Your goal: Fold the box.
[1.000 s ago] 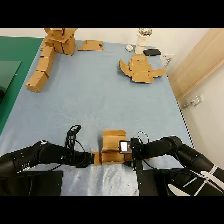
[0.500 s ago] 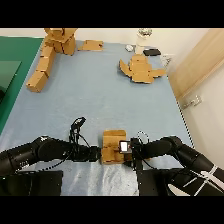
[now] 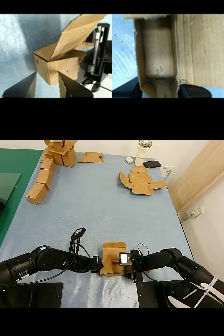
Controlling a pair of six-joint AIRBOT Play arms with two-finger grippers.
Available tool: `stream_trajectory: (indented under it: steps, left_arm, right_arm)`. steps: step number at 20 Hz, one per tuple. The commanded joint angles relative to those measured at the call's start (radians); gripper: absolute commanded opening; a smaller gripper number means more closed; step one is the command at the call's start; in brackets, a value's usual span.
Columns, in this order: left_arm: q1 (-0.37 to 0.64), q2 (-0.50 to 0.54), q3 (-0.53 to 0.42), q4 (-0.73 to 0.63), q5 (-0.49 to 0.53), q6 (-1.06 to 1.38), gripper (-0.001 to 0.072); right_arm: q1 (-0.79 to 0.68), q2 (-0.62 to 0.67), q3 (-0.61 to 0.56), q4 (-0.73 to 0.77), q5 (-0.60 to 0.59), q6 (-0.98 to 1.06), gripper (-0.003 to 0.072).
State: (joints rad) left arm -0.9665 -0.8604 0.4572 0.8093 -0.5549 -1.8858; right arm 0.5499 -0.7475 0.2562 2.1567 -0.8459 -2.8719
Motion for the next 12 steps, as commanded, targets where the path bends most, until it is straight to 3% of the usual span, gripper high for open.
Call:
stream_trajectory:
  steps: [1,2,3,4,8,12]
  left_arm:
    - [0.000,-0.017,0.003,-0.027,-0.010,0.002,0.0428]
    - [0.000,-0.024,0.004,-0.042,-0.004,0.004,0.0490]
    - [0.000,-0.029,0.005,-0.063,0.003,0.004,0.0605]
    - [0.000,-0.031,0.005,-0.077,0.007,0.006,0.0658]
    - [0.001,-0.031,0.005,-0.069,0.007,0.016,0.0673]
    - [0.000,-0.031,0.003,-0.070,0.079,0.015,0.0672]
  right_arm:
    - [0.000,0.001,0.000,0.000,0.000,0.000,0.0512]
    - [0.000,0.001,0.000,0.000,0.000,0.000,0.0513]
    - [0.000,0.001,0.000,0.000,0.000,0.000,0.0512]
    - [0.000,0.001,0.000,-0.002,0.000,0.000,0.0512]
    - [0.000,0.001,0.000,-0.003,0.000,0.000,0.0512]
    - [0.000,0.001,0.000,-0.004,0.000,0.000,0.0512]
